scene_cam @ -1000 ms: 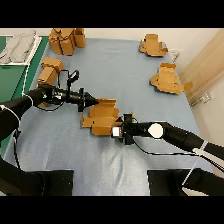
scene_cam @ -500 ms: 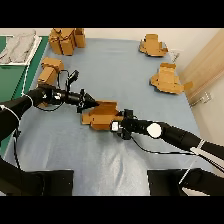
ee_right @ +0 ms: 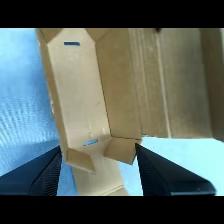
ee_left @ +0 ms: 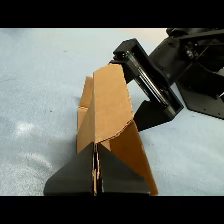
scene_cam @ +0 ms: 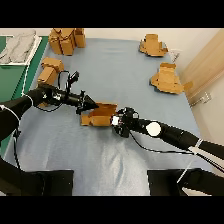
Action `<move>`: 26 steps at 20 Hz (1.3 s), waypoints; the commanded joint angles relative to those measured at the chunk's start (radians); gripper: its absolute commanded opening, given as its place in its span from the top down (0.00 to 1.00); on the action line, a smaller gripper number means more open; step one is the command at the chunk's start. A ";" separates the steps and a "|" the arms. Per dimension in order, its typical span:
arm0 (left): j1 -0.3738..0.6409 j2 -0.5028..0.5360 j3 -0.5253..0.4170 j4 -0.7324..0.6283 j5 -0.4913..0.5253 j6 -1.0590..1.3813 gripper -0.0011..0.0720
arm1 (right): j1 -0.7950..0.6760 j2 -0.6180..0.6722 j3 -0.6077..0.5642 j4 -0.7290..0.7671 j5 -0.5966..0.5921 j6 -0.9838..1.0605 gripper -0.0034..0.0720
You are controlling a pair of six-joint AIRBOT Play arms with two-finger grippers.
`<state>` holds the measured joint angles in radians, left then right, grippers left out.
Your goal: Fold the box.
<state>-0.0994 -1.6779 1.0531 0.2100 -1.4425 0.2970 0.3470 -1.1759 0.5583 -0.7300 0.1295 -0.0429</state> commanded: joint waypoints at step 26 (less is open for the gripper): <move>0.000 -0.001 0.001 0.045 -0.005 -0.003 0.96 | -0.192 -0.156 0.164 0.198 0.364 -0.257 0.02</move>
